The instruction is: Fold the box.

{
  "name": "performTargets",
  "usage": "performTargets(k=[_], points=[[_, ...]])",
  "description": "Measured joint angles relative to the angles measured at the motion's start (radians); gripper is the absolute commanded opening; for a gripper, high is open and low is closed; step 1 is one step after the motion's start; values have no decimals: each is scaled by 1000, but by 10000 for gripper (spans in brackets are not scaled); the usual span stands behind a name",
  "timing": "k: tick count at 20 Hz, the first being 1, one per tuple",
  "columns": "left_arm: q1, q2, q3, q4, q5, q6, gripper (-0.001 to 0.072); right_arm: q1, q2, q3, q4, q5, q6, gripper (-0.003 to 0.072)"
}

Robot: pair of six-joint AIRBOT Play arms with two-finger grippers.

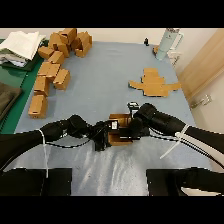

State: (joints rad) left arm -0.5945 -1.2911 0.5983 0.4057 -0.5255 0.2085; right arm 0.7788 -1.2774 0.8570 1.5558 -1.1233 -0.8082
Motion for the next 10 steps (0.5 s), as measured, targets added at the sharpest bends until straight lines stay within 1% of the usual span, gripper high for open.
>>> performTargets(k=[1,2,3,4,5,10], points=[[0,0,0,0,-1,0,554,5,-7,5,-11,-6,16,4],[0,0,0,0,0,0,554,7,-12,9,-17,-11,28,52],[0,0,0,0,0,0,554,12,-16,11,-26,-14,38,291],[0,0,0,-2,0,1,554,13,-21,12,-28,-13,45,448],[0,0,0,-3,-1,0,555,13,-21,14,-31,-14,50,457],[0,0,0,-2,0,1,554,16,10,17,-20,-31,60,457]])
